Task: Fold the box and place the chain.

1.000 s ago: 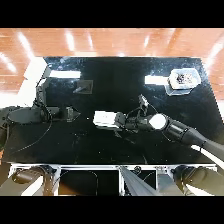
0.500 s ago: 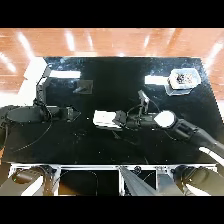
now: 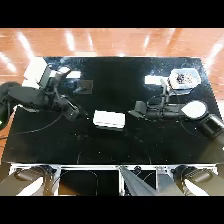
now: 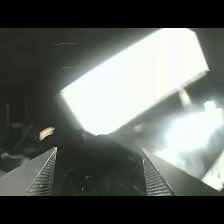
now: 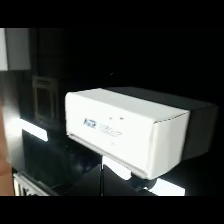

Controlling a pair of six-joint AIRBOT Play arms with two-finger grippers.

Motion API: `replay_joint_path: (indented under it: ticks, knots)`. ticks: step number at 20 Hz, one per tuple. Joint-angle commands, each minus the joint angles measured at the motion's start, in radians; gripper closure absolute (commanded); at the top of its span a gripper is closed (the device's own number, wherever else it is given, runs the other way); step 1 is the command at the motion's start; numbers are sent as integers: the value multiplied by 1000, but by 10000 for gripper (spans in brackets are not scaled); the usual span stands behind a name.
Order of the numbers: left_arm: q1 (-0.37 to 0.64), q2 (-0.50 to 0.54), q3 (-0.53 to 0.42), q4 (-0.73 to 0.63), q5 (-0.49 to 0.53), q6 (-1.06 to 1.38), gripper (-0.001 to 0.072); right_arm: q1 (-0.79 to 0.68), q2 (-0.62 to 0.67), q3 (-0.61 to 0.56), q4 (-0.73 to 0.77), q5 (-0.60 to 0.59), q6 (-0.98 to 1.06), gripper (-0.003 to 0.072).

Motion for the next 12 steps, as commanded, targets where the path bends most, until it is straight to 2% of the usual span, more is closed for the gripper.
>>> replay_joint_path:
  ticks: [1,2,3,6,8,12]
  knots:
    - [-132,-56,80,-9,-27,380,65,-89,12,1,-46,57,-26,653]
    - [-169,-63,80,29,-91,452,65,-93,12,1,-52,55,-31,654]
    - [-200,-71,80,77,-109,527,65,-95,12,1,-62,57,-34,653]
    - [-250,-104,80,256,-99,599,66,-94,12,1,-114,106,-34,654]
    - [-249,-136,78,252,-87,622,69,-94,12,1,-139,140,-34,653]
    - [-247,-187,78,191,-98,727,83,-94,12,1,-146,130,-32,653]
